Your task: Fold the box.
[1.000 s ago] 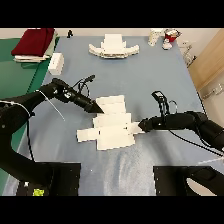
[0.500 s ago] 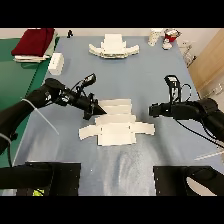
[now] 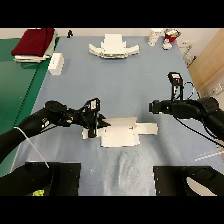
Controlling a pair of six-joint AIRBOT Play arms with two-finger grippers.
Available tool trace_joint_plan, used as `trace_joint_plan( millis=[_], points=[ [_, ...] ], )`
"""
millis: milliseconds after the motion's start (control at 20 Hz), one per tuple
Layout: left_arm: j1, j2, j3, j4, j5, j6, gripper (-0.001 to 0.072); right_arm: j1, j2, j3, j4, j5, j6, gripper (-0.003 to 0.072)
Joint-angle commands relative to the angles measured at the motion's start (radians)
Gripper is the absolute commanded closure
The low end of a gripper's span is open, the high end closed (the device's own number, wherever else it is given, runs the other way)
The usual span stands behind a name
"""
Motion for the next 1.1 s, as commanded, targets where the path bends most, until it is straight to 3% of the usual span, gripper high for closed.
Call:
trace_joint_plan(
  millis=[0, 200, 400, 600, 800, 1050],
  points=[
    [-0.038, 0.014, -0.051, 0.005, 0.089, 0.034, 0.0697, 0.0, 0.001, 0.001, 0.012, 0.004, 0.011, 0.0319],
    [-0.039, 0.007, -0.045, -0.003, 0.098, 0.031, 0.0697, 0.0, 0.001, 0.001, 0.014, 0.003, 0.011, 0.0319],
    [-0.038, 0.005, 0.027, 0.065, 0.095, -0.122, 0.0697, 0.0, 0.001, 0.001, 0.027, 0.003, 0.011, 0.0319],
    [-0.037, -0.05, 0.126, 0.206, -0.052, -0.267, 0.0697, 0.0, 0.001, 0.001, 0.027, 0.003, 0.011, 0.0319],
    [-0.038, -0.136, 0.154, 0.119, -0.104, -0.236, 0.0697, 0.0, 0.001, 0.001, 0.027, 0.003, 0.011, 0.0319],
    [-0.034, -0.151, 0.156, 0.043, -0.103, -0.184, 0.0697, 0.0, 0.001, 0.001, 0.027, 0.003, 0.011, 0.0319]
  ],
)
